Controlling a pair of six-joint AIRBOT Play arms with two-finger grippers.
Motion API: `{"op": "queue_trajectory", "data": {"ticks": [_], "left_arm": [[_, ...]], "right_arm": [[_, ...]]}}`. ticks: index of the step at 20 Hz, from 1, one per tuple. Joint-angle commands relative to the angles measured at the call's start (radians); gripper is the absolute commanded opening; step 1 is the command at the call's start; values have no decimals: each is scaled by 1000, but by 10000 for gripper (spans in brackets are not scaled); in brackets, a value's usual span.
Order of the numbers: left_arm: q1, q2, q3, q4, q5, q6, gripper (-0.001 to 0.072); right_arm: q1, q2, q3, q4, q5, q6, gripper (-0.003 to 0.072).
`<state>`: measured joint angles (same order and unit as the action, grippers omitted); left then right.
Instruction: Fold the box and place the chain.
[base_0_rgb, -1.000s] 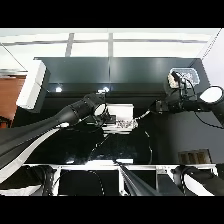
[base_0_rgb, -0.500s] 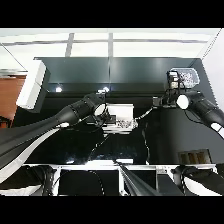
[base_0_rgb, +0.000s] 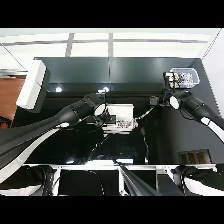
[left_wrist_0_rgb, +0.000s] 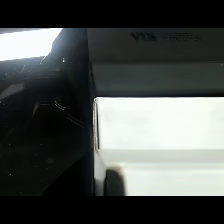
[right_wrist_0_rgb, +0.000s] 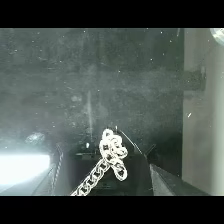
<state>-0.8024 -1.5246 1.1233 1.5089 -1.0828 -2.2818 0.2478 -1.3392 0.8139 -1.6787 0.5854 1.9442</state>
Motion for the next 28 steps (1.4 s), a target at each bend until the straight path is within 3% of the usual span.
{"op": "queue_trajectory", "data": {"ticks": [1, 11, 13, 14, 28], "left_arm": [[1, 0, 1, 0, 0, 0, 32], [1, 0, 1, 0, 0, 0, 32], [1, 0, 1, 0, 0, 0, 32], [1, 0, 1, 0, 0, 0, 32], [1, 0, 1, 0, 0, 0, 32]], "right_arm": [[2, -29, 11, -9, 11, 9, 608], [2, -44, 11, 2, 40, -15, 599], [2, -44, 11, 2, 39, -15, 490], [2, -44, 11, -2, 39, -15, 479], [2, -44, 11, 0, 79, -14, 478]]}}
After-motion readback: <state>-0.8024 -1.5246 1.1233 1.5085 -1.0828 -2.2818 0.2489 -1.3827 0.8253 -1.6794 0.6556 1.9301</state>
